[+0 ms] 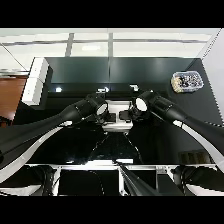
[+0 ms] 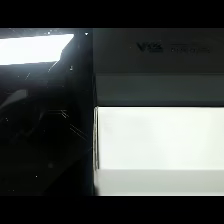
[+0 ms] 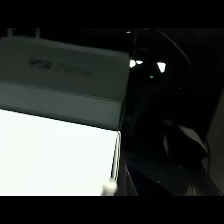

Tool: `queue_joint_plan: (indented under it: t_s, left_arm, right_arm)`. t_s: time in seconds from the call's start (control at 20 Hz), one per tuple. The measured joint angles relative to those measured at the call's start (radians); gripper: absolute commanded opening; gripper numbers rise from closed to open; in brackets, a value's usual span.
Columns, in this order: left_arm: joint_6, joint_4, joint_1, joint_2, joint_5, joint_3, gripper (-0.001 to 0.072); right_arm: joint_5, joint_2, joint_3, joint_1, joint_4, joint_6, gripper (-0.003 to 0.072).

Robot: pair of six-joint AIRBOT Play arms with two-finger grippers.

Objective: Fold the box and place the chain.

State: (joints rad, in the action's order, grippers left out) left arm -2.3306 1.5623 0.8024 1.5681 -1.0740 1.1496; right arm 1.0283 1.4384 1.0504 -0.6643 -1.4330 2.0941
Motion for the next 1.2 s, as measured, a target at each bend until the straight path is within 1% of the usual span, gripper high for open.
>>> queue_joint_plan:
  t_s: [0.3,0.35,0.4,0.45,0.5,0.55,0.6,0.8,0.85,0.9,0.95,1.0,1.1,1.2]
  left_arm:
    - [0.0,0.0,0.0,0.0,0.0,0.0,0.0031]
    - [0.0,0.0,0.0,0.0,0.0,0.0,0.0031]
    - [0.0,0.0,0.0,0.0,-0.001,0.0,0.0031]
    - [0.0,0.0,0.0,0.0,0.0,0.0,0.0031]
    - [0.0,0.0,0.0,0.0,0.0,0.0,0.0031]
    - [0.0,0.0,0.0,0.0,0.0,0.0,0.0031]
    - [0.0,0.0,0.0,0.0,0.0,0.0,0.003]
    - [-0.002,-0.002,0.0,0.0,-0.002,0.0,0.0031]
    - [-0.002,-0.002,0.0,0.0,-0.002,0.0,0.0031]
    - [-0.002,-0.001,0.0,0.0,-0.002,0.0,0.0031]
    - [0.0,-0.001,0.0,0.0,-0.002,0.0,0.0031]
    - [0.003,0.0,0.0,0.0,-0.002,0.0,0.0031]
    - [0.002,0.0,0.0,0.0,-0.002,0.0,0.003]
    - [0.001,0.0,0.0,0.0,-0.002,0.0,0.0031]
  right_arm:
    - [0.018,0.034,0.01,-0.018,-0.029,0.058,0.0302]
    - [0.019,0.037,0.011,-0.019,-0.031,0.065,0.0265]
    - [0.019,0.04,0.011,-0.019,-0.031,0.072,0.0179]
    - [0.019,0.042,0.011,-0.02,-0.031,0.081,0.0179]
    - [0.019,0.043,0.011,-0.02,-0.032,0.083,0.0127]
    - [0.017,0.047,0.011,-0.02,-0.032,0.089,0.0127]
    - [0.018,0.05,0.011,-0.02,-0.032,0.095,0.002]
    - [0.019,0.057,0.013,-0.02,-0.026,0.109,0.0019]
    - [0.021,0.058,0.013,-0.02,-0.023,0.109,0.0036]
    - [0.021,0.059,0.013,-0.02,-0.021,0.11,0.0163]
    - [0.021,0.063,0.01,-0.02,-0.011,0.109,0.0205]
    - [0.03,0.061,0.011,-0.021,-0.008,0.109,0.0202]
    - [0.026,0.061,0.012,-0.021,-0.003,0.109,0.0018]
    - [0.027,0.061,0.012,-0.02,-0.003,0.114,0.0018]
